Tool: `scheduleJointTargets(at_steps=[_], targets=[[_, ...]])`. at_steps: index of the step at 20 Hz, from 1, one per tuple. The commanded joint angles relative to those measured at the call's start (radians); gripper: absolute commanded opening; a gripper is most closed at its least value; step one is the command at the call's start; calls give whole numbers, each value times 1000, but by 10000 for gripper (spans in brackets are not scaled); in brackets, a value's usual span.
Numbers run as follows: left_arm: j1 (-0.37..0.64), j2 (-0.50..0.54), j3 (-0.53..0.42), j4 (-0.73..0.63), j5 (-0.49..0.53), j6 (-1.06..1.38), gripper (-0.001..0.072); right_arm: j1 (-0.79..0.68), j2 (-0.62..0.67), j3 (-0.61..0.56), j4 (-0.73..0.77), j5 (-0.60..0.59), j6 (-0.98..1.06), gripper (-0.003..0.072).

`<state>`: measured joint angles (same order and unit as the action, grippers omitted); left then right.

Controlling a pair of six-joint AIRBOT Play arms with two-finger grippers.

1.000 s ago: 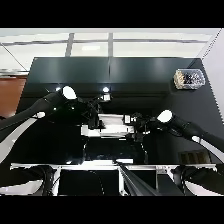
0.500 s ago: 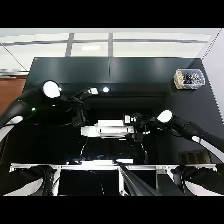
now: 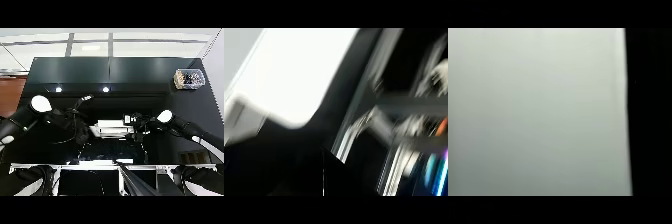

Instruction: Fold the box and place the chain.

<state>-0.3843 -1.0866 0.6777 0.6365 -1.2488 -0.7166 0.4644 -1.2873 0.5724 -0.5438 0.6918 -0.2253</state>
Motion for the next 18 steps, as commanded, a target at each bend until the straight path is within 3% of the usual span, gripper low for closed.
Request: scheduleJointTargets(at_steps=[1,3,5,9,18], targets=[[-63,10,-84,-347,348,138,25,1,0,0,1,0,0,254],[-78,9,-84,-330,609,138,25,1,0,0,1,0,0,254],[-82,7,-74,-256,715,138,25,1,0,0,1,0,0,254],[-82,-44,-45,-13,648,93,25,1,0,0,0,0,0,254],[-82,-190,-23,-24,567,84,25,1,0,0,0,0,0,254]])
